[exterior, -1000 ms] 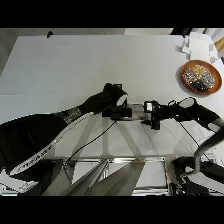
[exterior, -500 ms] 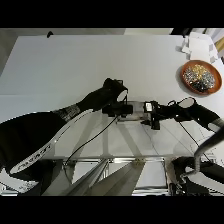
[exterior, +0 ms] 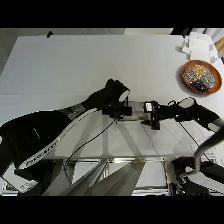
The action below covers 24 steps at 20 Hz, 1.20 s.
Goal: Fold the box and place the chain.
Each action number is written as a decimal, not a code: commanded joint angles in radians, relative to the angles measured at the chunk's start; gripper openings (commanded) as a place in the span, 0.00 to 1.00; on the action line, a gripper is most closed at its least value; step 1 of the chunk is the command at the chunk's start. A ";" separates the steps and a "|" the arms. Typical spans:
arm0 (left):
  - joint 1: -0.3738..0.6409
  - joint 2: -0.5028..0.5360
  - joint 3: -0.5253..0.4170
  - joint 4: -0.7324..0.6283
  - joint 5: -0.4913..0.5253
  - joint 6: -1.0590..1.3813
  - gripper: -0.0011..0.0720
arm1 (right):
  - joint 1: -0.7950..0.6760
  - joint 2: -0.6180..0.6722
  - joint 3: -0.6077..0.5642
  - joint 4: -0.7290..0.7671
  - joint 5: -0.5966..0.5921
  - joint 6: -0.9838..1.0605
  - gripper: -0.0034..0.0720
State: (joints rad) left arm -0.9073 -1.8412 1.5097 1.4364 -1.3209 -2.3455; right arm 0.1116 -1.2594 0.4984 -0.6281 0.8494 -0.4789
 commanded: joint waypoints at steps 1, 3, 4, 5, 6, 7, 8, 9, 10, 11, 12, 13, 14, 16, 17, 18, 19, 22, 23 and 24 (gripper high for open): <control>-0.012 -0.022 0.001 -0.004 0.008 0.003 0.10 | 0.000 0.000 0.000 0.000 0.000 -0.001 0.58; -0.016 -0.026 0.001 -0.007 0.008 0.002 0.10 | 0.000 0.000 0.000 0.000 0.000 -0.001 0.58; -0.018 -0.027 0.001 -0.006 0.008 -0.006 0.09 | 0.000 0.000 0.000 0.000 0.000 -0.001 0.58; -0.019 -0.027 0.001 -0.007 0.008 -0.016 0.06 | 0.000 0.000 0.000 0.000 0.000 -0.001 0.58; -0.019 -0.027 0.001 -0.007 0.008 -0.016 0.02 | 0.000 0.000 0.000 0.000 0.000 -0.001 0.58; -0.019 -0.027 0.001 -0.007 0.007 -0.016 0.02 | 0.000 0.000 0.000 0.000 0.000 -0.001 0.58; -0.019 -0.027 0.001 -0.007 0.008 -0.016 0.03 | 0.000 0.000 0.000 0.000 0.000 -0.001 0.58; -0.019 -0.027 0.001 -0.007 0.008 -0.016 0.08 | 0.000 0.000 0.000 0.000 0.000 -0.001 0.58; -0.019 -0.027 0.001 -0.007 0.008 -0.016 0.14 | 0.000 0.000 0.000 0.000 0.000 -0.001 0.58; -0.019 -0.027 0.001 -0.007 0.008 -0.016 0.19 | 0.000 0.000 0.000 0.000 0.000 -0.001 0.58; -0.019 -0.027 0.001 -0.006 0.008 -0.016 0.23 | 0.000 0.000 0.000 0.000 0.000 -0.001 0.58; -0.019 -0.027 0.001 -0.007 0.008 -0.016 0.22 | 0.000 0.000 0.000 0.000 0.000 -0.001 0.58; -0.019 -0.027 0.001 -0.007 0.008 -0.016 0.21 | 0.000 0.000 0.000 0.000 0.000 -0.001 0.58; -0.019 -0.027 0.001 -0.007 0.007 -0.015 0.02 | 0.000 0.000 0.000 0.000 0.000 -0.001 0.58; -0.019 -0.027 0.001 -0.007 0.005 -0.016 0.02 | 0.000 0.000 0.000 0.000 0.000 -0.001 0.58; -0.019 -0.027 0.001 -0.007 0.000 -0.016 0.02 | 0.000 0.000 0.000 0.000 0.000 -0.001 0.58; -0.019 -0.026 0.001 -0.006 -0.004 -0.016 0.02 | 0.000 0.000 0.000 0.000 0.000 -0.001 0.58; -0.019 -0.025 0.001 -0.007 -0.007 -0.015 0.08 | 0.000 0.000 0.000 0.000 0.000 -0.001 0.58; -0.019 -0.025 0.001 -0.008 -0.010 -0.015 0.21 | 0.000 0.000 0.000 0.000 0.000 -0.001 0.58; -0.019 -0.025 0.001 -0.007 -0.016 -0.015 0.34 | 0.000 0.000 0.000 0.000 0.000 -0.001 0.58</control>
State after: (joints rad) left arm -0.9260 -1.8671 1.5105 1.4380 -1.3312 -2.3554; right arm 0.1112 -1.2598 0.4980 -0.6289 0.8482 -0.4835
